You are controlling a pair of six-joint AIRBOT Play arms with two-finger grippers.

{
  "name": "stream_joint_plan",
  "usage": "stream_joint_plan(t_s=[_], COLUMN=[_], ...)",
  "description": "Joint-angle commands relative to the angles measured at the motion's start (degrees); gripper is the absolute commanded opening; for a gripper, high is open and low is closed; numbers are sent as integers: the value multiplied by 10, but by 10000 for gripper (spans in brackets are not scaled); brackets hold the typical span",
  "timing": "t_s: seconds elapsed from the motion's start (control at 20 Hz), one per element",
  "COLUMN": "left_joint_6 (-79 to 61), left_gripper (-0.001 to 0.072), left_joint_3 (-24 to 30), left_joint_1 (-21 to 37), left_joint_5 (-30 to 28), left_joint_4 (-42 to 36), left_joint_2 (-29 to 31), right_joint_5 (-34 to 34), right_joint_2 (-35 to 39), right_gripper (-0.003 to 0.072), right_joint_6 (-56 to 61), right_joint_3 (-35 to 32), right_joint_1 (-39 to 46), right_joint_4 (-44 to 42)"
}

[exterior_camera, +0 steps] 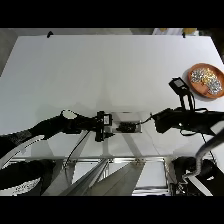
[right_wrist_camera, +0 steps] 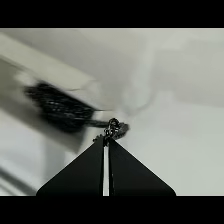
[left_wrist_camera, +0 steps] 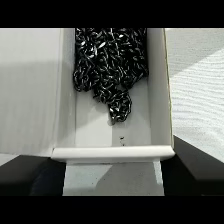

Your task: Fold the box and place the chain.

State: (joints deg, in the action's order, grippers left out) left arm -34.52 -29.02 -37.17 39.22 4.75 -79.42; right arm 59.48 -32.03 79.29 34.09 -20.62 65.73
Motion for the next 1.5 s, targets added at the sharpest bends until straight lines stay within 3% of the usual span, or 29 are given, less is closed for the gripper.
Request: stream_joint_plan(t_s=[0.0, 0.15, 0.45, 0.6, 0.85, 0.9, 0.95, 1.05, 1.1, 1.2, 1.35, 1.45], left_joint_6=[0, 0, 0, 0, 0, 0, 0, 0, 0, 0, 0, 0], left_gripper=[272, 272, 272, 272, 272, 272, 272, 272, 272, 272, 272, 272], left_joint_3=[0, 0, 0, 0, 0, 0, 0, 0, 0, 0, 0, 0], left_joint_1=[0, 0, 0, 0, 0, 0, 0, 0, 0, 0, 0, 0], left_joint_5=[0, 0, 0, 0, 0, 0, 0, 0, 0, 0, 0, 0], left_joint_4=[0, 0, 0, 0, 0, 0, 0, 0, 0, 0, 0, 0], left_joint_2=[0, 0, 0, 0, 0, 0, 0, 0, 0, 0, 0, 0], right_joint_5=[-4, -6, -50, -77, -84, -86, -85, -86, -86, -65, -6, 19], right_joint_2=[79, 79, -2, -75, -191, -205, -216, -226, -226, -227, -248, -282], right_gripper=[16, 16, 16, 16, 18, 42, 115, 144, 226, 251, 225, 33], right_joint_6=[-106, -196, -242, -285, -267, -267, -268, -270, -274, -272, -266, -269], right_joint_3=[1, 0, -2, -2, -2, -2, -2, -1, 1, 35, 148, 216], right_joint_1=[-1, -1, -13, -54, -78, -78, -82, -97, -102, -103, -82, -65], right_joint_4=[-201, -316, -342, -335, -232, -233, -235, -222, -213, -172, -108, -105])
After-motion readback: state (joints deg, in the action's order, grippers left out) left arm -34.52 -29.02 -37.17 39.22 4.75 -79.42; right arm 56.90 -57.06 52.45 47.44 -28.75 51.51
